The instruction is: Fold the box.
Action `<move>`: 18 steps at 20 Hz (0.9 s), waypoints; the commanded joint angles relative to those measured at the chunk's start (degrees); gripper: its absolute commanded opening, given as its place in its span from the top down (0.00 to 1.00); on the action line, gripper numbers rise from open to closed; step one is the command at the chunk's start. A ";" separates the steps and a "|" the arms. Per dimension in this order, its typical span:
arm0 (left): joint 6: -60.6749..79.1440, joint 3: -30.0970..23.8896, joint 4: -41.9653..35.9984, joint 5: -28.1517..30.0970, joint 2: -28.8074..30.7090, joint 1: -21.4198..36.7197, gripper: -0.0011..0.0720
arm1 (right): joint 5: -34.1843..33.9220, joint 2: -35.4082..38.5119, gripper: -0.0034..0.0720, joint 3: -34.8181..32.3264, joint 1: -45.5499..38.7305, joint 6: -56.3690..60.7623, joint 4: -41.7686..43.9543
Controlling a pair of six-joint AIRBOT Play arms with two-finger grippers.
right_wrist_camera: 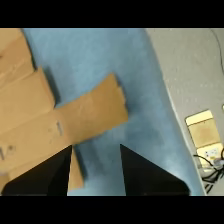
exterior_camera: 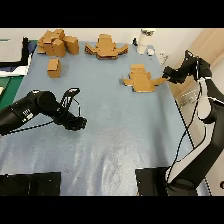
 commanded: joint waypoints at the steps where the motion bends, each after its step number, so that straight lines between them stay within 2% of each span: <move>1: 0.00 -0.02 0.00 0.02 0.04 -0.02 0.97 | 3.54 -5.86 0.31 4.13 -0.98 -0.94 0.63; 6: 0.00 -0.04 0.02 0.02 0.04 -0.02 0.97 | 4.83 -8.96 0.32 5.97 -0.96 -0.94 1.36; 8: 0.00 -0.02 0.00 0.04 0.04 -0.02 0.97 | 3.02 -9.20 0.43 6.14 -0.92 -2.49 6.21; 10: 0.00 -0.02 0.00 0.02 0.04 -0.02 0.97 | -1.01 -9.18 0.44 7.65 -0.66 -7.06 12.35; 12: 0.00 -0.02 0.02 0.04 0.04 -0.02 0.97 | -6.27 -9.18 0.59 9.92 0.07 -8.94 14.40; 14: 0.00 -0.02 0.00 0.04 0.04 -0.02 0.97 | -9.51 -9.18 0.59 11.08 0.44 -8.92 14.36; 15: 0.00 -0.02 0.00 0.02 0.04 -0.02 0.97 | -10.73 -9.18 0.67 11.19 0.46 -8.90 14.34; 16: 0.00 -0.04 0.00 0.02 0.04 -0.02 0.97 | -11.98 -9.18 0.88 11.19 0.46 -8.87 14.19; 17: 0.00 -0.02 -0.02 0.02 0.04 -0.02 0.97 | -12.81 -9.18 0.95 11.19 0.46 -8.79 14.10; 18: 0.00 -0.02 0.00 0.02 0.04 -0.02 0.97 | -13.29 -9.16 0.95 11.19 0.46 -8.63 13.68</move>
